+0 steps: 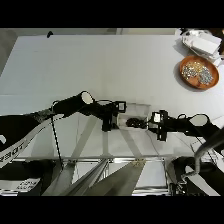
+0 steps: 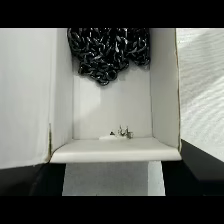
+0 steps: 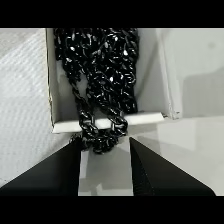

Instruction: Fold the box and place the chain.

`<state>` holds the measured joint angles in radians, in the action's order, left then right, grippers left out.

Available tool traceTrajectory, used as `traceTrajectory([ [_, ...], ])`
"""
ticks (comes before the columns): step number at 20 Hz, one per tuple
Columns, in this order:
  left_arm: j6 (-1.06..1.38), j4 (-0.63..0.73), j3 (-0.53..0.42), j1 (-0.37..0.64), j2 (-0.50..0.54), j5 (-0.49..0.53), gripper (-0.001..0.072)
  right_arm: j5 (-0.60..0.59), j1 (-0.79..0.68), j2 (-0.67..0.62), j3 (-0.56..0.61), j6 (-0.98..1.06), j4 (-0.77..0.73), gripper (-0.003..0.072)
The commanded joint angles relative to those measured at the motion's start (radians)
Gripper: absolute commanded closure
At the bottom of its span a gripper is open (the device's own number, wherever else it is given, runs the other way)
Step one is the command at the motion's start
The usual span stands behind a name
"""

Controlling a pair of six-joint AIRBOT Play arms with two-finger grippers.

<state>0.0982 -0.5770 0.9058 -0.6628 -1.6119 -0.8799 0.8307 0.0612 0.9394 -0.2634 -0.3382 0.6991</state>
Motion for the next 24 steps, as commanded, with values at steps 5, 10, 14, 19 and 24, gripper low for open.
traceTrajectory([
  [5,-0.002,0.000,0.000,0.000,0.001,0.001,0.0575,-0.035,0.033,0.037,0.001,-0.011,-0.003,0.0517],
  [10,-0.002,0.000,0.000,0.000,0.001,0.001,0.0575,-0.036,0.033,0.036,0.000,-0.010,0.002,0.0678],
  [14,-0.002,0.001,0.000,0.000,0.001,0.001,0.0575,-0.041,0.033,0.026,-0.005,0.001,0.016,0.0674],
  [19,-0.002,0.001,0.000,0.000,0.001,0.001,0.0575,-0.068,0.030,-0.075,-0.013,0.147,0.202,0.0674],
  [24,-0.002,0.001,0.000,0.000,0.001,0.001,0.0575,-0.037,0.030,-0.187,-0.019,0.204,0.221,0.0674],
])
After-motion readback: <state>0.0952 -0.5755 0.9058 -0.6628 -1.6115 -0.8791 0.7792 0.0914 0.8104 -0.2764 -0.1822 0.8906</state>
